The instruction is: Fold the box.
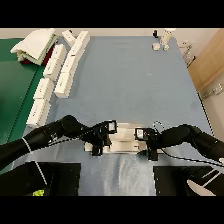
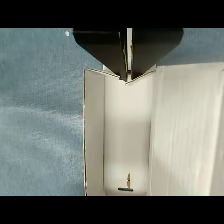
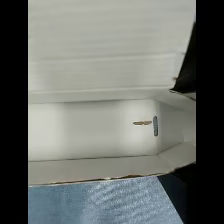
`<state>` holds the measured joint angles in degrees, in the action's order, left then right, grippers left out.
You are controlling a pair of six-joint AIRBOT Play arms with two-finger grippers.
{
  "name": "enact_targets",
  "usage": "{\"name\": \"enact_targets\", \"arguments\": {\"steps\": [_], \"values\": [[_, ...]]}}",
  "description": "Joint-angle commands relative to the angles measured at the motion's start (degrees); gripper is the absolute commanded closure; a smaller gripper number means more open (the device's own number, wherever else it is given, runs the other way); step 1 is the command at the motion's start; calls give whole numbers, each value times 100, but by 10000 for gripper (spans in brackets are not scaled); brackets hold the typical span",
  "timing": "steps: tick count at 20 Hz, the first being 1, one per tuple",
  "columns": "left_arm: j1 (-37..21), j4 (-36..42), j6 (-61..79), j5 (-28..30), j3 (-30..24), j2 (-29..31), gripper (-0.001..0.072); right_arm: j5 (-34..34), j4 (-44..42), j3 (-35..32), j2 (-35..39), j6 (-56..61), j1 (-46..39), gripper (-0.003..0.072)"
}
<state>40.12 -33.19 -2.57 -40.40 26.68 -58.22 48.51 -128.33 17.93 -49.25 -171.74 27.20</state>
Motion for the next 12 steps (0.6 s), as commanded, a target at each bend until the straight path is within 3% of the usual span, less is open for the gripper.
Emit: {"name": "enact_targets", "arguments": {"steps": [1, 2, 12], "values": [[26, 26, -7, -17, 9, -83, 272, 0, -2, 2, 4, 4, 4, 162], [26, 48, -9, -17, 9, -107, 227, -2, -4, 2, 4, 4, 4, 162], [26, 48, -50, -28, 9, -111, 226, -2, -4, 4, 2, 4, 4, 162]]}}
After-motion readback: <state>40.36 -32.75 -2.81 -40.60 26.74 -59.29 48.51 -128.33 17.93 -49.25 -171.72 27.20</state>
